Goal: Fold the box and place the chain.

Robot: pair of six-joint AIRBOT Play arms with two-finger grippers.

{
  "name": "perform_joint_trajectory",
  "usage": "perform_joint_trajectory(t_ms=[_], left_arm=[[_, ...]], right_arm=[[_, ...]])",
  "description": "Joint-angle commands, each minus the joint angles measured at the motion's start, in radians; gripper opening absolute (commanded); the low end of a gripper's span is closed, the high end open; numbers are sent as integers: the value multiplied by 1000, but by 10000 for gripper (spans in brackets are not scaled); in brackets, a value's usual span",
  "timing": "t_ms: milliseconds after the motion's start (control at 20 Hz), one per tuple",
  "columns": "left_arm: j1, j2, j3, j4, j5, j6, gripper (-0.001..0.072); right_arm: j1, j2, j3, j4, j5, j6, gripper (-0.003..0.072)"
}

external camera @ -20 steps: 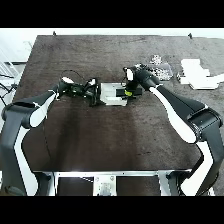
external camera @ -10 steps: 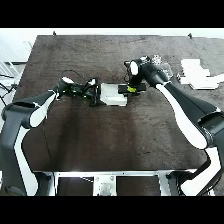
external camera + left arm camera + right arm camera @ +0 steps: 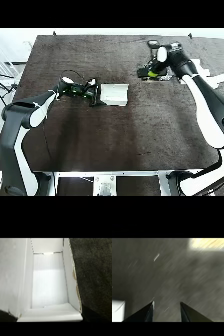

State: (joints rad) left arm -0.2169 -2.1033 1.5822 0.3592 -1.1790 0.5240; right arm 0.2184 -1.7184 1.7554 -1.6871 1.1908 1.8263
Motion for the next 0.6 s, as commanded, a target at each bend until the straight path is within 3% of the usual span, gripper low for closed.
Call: perform_joint_trajectory(t_ms=[0,250,550], left_arm=[[0,0,0,0,0,0,461],[0,0,0,0,1,0,461],[0,0,0,0,1,0,461]], right_arm=[[-109,-4,1,12,-185,-74,410],[-191,-67,12,72,-318,-142,410],[-216,-241,158,194,-322,-219,394]])
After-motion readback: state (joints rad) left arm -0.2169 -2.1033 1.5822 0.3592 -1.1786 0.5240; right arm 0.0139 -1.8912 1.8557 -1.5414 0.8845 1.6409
